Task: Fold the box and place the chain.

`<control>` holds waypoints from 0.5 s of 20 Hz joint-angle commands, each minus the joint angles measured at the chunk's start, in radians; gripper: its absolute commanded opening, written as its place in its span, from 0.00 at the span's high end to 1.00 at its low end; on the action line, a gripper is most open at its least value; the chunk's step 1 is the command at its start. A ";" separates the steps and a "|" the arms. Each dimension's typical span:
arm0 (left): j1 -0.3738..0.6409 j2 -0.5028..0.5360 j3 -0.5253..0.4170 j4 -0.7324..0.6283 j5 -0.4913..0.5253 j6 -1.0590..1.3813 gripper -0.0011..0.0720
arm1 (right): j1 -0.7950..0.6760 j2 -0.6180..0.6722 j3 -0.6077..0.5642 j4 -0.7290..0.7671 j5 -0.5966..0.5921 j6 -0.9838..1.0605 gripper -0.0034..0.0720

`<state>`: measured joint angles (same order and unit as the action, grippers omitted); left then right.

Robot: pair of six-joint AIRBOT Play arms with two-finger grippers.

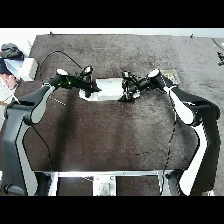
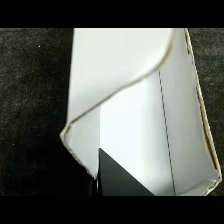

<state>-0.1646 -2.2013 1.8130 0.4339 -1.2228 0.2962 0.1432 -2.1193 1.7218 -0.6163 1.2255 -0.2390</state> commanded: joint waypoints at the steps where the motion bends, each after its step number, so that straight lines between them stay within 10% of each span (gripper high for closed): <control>1: 0.000 0.000 0.000 0.000 0.000 0.000 0.97 | 0.001 -0.004 0.022 0.040 0.010 0.001 0.09; 10: 0.000 0.000 0.000 0.000 0.000 0.000 0.97 | 0.001 -0.005 0.024 0.026 -0.002 0.000 0.09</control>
<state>-0.1646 -2.2013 1.8130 0.4332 -1.2228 0.2958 0.1436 -2.1235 1.7443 -0.5835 1.2289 -0.2386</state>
